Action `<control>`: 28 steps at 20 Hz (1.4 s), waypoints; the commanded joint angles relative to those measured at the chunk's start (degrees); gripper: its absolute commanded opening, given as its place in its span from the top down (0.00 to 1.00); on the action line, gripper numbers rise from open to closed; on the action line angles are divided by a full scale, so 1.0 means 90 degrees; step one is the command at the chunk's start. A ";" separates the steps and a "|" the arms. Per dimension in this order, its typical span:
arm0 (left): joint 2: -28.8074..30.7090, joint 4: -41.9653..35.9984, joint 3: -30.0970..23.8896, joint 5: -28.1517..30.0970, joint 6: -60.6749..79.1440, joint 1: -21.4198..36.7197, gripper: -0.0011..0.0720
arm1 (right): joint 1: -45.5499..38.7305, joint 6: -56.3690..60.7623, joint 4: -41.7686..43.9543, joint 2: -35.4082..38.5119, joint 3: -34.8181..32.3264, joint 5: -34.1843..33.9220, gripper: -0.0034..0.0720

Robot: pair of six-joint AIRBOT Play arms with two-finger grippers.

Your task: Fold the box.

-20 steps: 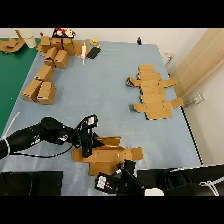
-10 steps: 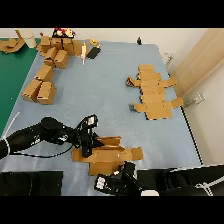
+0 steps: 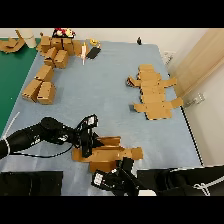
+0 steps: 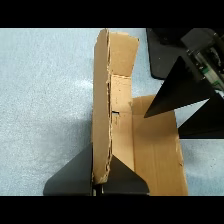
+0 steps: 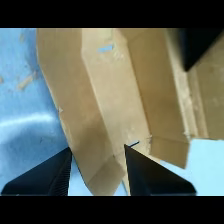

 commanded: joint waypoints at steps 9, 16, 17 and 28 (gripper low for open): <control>-0.0005 0.0002 -0.0002 0.0005 0.0000 -0.0002 0.97 | -0.0058 0.0041 -0.0342 0.0255 0.0272 -0.0585 0.32; -0.0005 0.0002 -0.0002 0.0002 0.0000 -0.0002 0.97 | -0.0158 0.0012 -0.0478 0.0253 0.0262 -0.0063 0.28; -0.0005 0.0002 -0.0002 0.0002 0.0000 -0.0002 0.97 | -0.0265 0.0012 -0.0418 0.0255 0.0216 -0.0073 0.06; -0.0005 0.0002 -0.0002 0.0002 0.0000 -0.0002 0.97 | -0.0986 -0.1217 0.0491 0.1088 0.0112 0.0056 0.01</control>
